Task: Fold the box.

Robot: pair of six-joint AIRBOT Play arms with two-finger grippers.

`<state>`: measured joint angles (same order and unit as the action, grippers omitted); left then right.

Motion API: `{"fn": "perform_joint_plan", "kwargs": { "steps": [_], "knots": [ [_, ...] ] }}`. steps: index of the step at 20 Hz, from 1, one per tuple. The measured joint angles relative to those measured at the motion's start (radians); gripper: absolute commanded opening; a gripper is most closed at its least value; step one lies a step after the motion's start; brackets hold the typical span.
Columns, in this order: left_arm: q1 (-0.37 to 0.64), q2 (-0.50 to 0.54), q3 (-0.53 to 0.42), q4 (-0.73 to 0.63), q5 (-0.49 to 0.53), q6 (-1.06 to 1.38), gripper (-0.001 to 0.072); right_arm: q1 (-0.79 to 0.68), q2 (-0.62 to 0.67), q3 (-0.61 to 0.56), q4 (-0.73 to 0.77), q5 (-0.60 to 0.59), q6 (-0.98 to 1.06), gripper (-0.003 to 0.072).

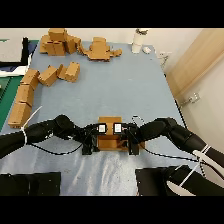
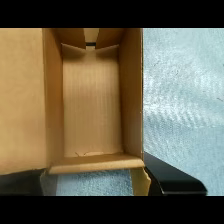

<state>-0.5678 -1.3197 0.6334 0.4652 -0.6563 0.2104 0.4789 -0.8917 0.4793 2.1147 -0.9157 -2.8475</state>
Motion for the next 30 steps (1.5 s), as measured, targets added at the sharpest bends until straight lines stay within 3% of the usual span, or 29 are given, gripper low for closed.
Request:
{"fn": "perform_joint_plan", "kwargs": {
  "steps": [2, 16, 22, 24, 26, 30],
  "knots": [
    [0.000, 0.000, 0.000, -0.002, 0.000, -0.001, 0.0527, 0.002, 0.000, 0.000, 0.016, 0.002, -0.001, 0.0008],
    [-0.001, 0.000, 0.000, -0.002, 0.001, -0.001, 0.0527, 0.003, 0.000, 0.001, 0.001, -0.011, 0.015, 0.0008],
    [-0.001, 0.000, 0.000, -0.004, 0.003, -0.002, 0.0527, 0.003, 0.029, 0.001, -0.146, -0.063, 0.171, 0.0009],
    [-0.001, 0.000, 0.000, -0.003, 0.003, -0.002, 0.0527, -0.002, 0.039, 0.001, -0.195, -0.073, 0.207, 0.0025],
    [-0.001, 0.000, 0.000, -0.003, 0.003, -0.002, 0.0528, -0.010, 0.045, 0.001, -0.225, -0.081, 0.228, 0.0265],
    [-0.001, 0.000, 0.000, -0.002, 0.002, -0.002, 0.0527, -0.017, 0.050, 0.001, -0.245, -0.085, 0.248, 0.0278]
  ]
}}
